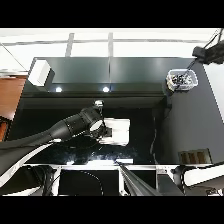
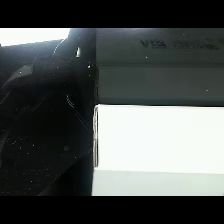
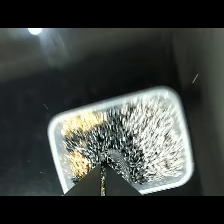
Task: Fold the box and place the chain.
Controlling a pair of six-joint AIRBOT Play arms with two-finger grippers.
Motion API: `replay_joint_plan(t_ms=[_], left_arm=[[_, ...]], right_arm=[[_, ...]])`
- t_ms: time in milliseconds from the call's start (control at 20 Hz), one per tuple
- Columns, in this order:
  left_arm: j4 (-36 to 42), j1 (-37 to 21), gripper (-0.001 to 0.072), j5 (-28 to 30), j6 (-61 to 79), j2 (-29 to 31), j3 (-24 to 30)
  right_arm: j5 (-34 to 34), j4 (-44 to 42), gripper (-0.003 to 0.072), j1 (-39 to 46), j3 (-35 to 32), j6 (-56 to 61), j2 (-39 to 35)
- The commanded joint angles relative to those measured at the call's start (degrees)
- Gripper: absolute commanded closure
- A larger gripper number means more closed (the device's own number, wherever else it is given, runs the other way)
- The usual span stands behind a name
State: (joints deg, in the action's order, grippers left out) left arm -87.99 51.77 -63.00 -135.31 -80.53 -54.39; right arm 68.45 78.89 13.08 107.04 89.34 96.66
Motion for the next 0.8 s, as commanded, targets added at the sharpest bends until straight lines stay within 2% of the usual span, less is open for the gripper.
replay_joint_plan(t_ms=[0,200,350,550,750], left_arm=[[0.02,0.04,0.0677,-0.13,0.02,-0.02,0.02],[0.20,0.04,0.0677,-0.20,0.00,-0.02,0.02],[0.20,0.04,0.0677,-0.04,0.02,-0.02,0.02],[0.17,0.02,0.0677,-0.04,0.02,-0.02,0.02],[0.17,0.02,0.0677,-0.11,0.02,-0.02,0.02]], right_arm=[[0.98,-1.25,0.0675,0.11,0.37,-0.85,-6.03],[2.38,-8.31,0.0675,-0.48,1.18,-4.72,-14.84],[4.76,-17.53,0.0675,-0.48,1.16,-8.52,-22.75],[5.57,-23.54,0.0675,-0.74,1.16,-8.68,-30.53],[7.96,-23.80,0.0675,-3.93,1.11,-10.54,-36.48]])
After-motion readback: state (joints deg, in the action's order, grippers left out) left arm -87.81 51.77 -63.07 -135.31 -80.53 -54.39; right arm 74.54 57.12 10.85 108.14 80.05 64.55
